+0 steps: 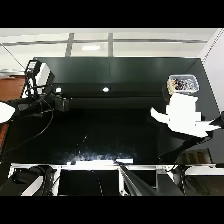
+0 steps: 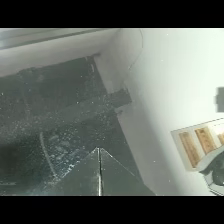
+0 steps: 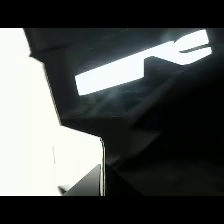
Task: Fold the box and place the chain.
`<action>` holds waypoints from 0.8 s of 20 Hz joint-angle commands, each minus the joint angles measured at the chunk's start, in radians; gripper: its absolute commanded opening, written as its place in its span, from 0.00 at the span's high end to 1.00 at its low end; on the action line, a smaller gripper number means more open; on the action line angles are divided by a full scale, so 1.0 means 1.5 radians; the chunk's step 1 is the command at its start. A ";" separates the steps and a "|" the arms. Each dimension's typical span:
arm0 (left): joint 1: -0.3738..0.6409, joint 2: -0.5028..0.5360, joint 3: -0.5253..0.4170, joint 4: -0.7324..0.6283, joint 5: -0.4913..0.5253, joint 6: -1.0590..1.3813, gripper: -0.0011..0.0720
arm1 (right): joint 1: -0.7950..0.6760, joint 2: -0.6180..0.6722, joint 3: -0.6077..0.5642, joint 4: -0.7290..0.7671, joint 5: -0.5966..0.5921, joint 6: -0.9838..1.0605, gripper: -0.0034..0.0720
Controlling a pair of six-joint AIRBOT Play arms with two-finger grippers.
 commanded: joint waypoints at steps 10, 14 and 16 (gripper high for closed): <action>-0.001 0.000 0.000 -0.008 -0.003 0.000 0.94 | 0.192 0.131 -0.114 0.158 0.048 0.029 0.92; -0.001 0.000 0.000 -0.030 -0.008 0.001 0.94 | 0.275 0.221 -0.177 0.240 -0.004 0.036 0.92; -0.001 -0.001 0.000 -0.030 0.003 0.000 0.94 | 0.336 0.270 -0.223 0.250 -0.056 0.080 0.92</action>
